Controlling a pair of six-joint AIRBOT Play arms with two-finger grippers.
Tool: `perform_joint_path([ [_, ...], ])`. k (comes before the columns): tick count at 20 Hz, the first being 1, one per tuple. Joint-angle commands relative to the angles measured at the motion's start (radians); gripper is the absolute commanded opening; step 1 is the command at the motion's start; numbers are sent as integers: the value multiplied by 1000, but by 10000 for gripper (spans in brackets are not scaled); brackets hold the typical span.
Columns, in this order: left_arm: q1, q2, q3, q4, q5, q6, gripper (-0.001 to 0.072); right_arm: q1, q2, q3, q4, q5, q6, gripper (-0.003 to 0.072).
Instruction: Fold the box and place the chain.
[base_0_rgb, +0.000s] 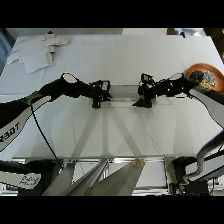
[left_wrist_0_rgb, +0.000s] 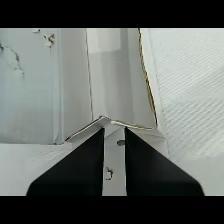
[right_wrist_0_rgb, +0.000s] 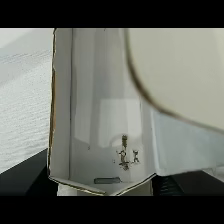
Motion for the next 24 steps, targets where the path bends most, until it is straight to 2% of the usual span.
perform_joint_path([
  [1, -1, -1, 0, -6, 5, 0, 277, 0, 0, 1, 1, 1, 0, 516],
  [2, -1, -2, 0, -6, 12, -6, 354, 0, 0, 1, 1, 0, 0, 516],
  [7, -1, -15, 0, -60, 15, -8, 363, 0, 0, 1, 1, 1, 0, 516],
  [9, -1, -21, 0, -84, 16, -8, 510, 0, 0, 1, 1, 0, 0, 516],
  [14, 1, -21, 0, -85, 13, -16, 501, 0, 0, 1, 1, 1, 0, 516],
  [15, 1, -21, 0, -85, 9, -16, 436, 0, 0, 1, 1, 0, 0, 516],
  [16, 1, -21, 0, -85, 6, -16, 304, 0, 0, 1, 1, 1, 0, 516],
  [17, 1, -19, 0, -85, 5, -15, 121, 0, 0, 1, 1, 1, 0, 516],
  [18, 2, -18, 0, -84, 2, -15, 9, 0, 0, 1, 1, 1, 0, 516],
  [24, 45, 31, -1, -50, -80, -16, 15, 0, 0, 1, 1, 1, 0, 516],
])
